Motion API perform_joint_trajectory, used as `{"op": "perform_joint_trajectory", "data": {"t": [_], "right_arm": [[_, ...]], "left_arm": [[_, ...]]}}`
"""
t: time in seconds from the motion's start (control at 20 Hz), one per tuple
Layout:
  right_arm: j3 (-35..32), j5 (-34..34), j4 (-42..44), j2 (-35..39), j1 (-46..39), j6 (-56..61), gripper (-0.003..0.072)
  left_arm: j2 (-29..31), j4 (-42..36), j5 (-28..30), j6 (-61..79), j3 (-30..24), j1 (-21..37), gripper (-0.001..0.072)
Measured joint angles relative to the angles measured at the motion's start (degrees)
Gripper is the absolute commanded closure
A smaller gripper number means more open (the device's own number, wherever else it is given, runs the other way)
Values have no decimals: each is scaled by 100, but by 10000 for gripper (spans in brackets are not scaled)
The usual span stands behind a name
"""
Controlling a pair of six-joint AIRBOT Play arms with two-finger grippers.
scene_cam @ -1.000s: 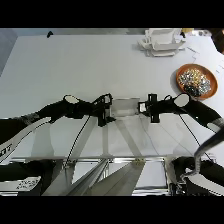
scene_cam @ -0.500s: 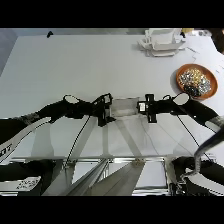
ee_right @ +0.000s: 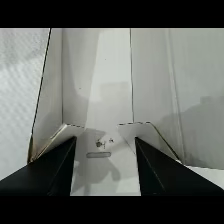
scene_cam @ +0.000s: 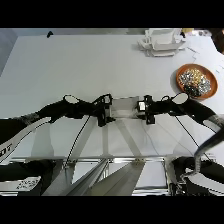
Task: Fold the box and place the chain.
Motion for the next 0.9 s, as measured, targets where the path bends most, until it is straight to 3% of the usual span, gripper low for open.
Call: {"op": "perform_joint_trajectory", "data": {"t": [0.15,0.35,0.45,0.7,0.9], "right_arm": [[0,42,2,-2,0,111,224],[0,92,-273,170,2,1355,478],[-2,116,-752,424,4,2365,680],[-2,-87,-1860,1172,2,4822,677],[-2,-713,-2778,1591,-28,7152,677]], "left_arm": [[0,0,-4,-4,0,0,457],[0,-9,-17,-20,-2,-2,457],[0,-20,-11,-35,-2,-2,457],[0,-28,20,-31,-2,-2,457],[0,-15,13,-15,0,-2,457]]}}
